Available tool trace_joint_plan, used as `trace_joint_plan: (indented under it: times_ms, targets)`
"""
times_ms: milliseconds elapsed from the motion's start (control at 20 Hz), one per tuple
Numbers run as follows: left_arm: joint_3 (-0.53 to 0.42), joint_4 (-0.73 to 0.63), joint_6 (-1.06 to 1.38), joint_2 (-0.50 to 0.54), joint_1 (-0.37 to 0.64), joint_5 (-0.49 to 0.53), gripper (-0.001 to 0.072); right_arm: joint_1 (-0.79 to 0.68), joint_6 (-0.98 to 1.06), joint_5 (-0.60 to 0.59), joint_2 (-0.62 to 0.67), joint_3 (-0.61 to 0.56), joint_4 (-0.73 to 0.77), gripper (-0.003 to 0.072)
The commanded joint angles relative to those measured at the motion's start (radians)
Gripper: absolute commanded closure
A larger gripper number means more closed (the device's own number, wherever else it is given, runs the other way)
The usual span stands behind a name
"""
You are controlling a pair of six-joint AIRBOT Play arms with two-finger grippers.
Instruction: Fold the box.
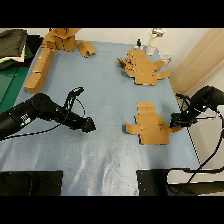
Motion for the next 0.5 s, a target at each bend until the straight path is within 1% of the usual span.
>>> trace_joint_plan:
  times_ms: [0,50,150,250,300,400,450]
  targets:
    - [0.0,-0.011,0.0,0.001,0.0,0.007,0.0183,0.0,0.002,0.019,-0.001,-0.024,-0.021,0.0382]
    - [0.0,-0.012,0.0,0.001,0.0,0.007,0.0182,0.0,0.002,0.026,-0.001,-0.026,-0.014,0.0432]
    - [0.0,-0.022,0.0,0.001,0.0,0.014,0.0183,0.0,-0.002,0.025,-0.001,-0.028,0.033,0.0572]
    - [0.0,-0.064,0.0,0.001,0.0,0.038,0.0183,0.002,-0.019,0.021,-0.001,-0.028,0.144,0.0632]
    - [0.0,-0.077,0.0,0.001,0.0,0.046,0.0182,0.003,-0.035,0.013,-0.001,-0.028,0.22,0.0682]
    - [0.0,-0.1,0.0,0.001,0.0,0.079,0.0183,0.023,-0.055,0.01,-0.001,-0.028,0.364,0.0682]
    - [0.0,-0.1,0.0,0.001,0.0,0.082,0.0182,0.042,-0.063,0.01,-0.001,-0.028,0.411,0.0683]
